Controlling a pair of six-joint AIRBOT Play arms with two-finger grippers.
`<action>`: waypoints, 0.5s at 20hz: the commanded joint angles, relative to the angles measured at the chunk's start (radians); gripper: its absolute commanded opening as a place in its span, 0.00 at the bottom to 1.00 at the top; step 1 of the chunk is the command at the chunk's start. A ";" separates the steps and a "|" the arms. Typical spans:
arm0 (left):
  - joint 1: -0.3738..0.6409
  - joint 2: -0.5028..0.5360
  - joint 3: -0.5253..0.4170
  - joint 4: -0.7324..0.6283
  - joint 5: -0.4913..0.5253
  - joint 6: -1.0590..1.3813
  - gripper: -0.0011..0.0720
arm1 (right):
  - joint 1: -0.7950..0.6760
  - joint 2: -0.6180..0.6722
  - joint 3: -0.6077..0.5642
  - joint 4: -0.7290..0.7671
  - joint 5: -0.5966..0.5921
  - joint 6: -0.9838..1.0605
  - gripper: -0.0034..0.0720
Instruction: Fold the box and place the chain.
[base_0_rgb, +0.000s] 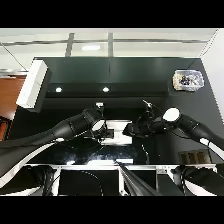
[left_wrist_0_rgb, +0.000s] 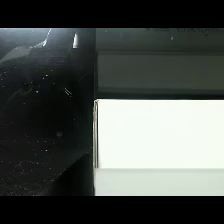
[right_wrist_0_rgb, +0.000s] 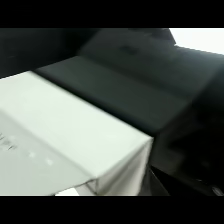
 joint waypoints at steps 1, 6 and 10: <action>0.001 -0.001 0.001 0.001 0.000 0.000 0.06 | 0.076 0.000 0.076 -0.276 -0.029 0.296 0.86; 0.001 -0.001 0.001 0.001 0.000 0.000 0.06 | 0.187 -0.002 0.152 -0.512 -0.017 0.544 0.65; 0.001 -0.001 0.001 0.001 0.000 0.000 0.06 | 0.256 -0.028 0.206 -0.647 0.071 0.709 0.50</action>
